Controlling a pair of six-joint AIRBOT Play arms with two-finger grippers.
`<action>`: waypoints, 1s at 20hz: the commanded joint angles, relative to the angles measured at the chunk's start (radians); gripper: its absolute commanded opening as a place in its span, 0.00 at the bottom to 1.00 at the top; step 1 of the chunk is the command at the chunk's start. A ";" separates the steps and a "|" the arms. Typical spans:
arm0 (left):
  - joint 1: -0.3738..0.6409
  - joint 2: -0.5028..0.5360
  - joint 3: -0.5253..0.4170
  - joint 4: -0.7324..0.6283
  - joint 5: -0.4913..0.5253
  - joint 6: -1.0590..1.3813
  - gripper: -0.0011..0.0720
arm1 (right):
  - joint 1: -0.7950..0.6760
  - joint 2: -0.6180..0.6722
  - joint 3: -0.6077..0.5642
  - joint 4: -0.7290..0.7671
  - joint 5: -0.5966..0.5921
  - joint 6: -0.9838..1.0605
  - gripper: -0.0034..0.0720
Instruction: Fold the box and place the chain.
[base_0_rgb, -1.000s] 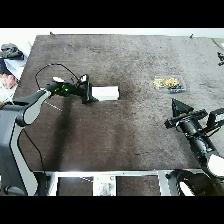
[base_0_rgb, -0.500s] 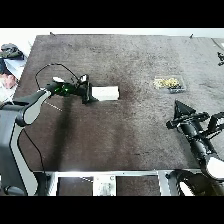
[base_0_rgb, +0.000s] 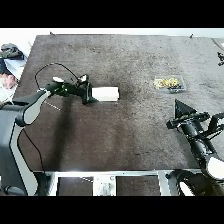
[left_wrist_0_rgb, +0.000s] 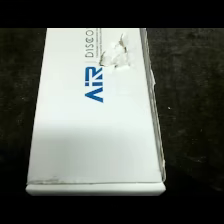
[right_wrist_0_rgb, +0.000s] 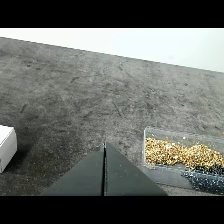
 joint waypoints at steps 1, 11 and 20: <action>0.005 0.047 0.003 -0.078 -0.019 -0.033 0.03 | 0.000 0.000 -0.001 0.000 0.000 0.000 0.03; 0.277 0.341 0.003 -0.112 0.631 -0.412 0.03 | 0.000 0.000 -0.001 0.000 0.000 0.000 0.03; 0.534 0.219 0.098 0.207 0.713 -0.975 0.03 | 0.000 0.000 -0.001 0.000 0.000 0.000 0.03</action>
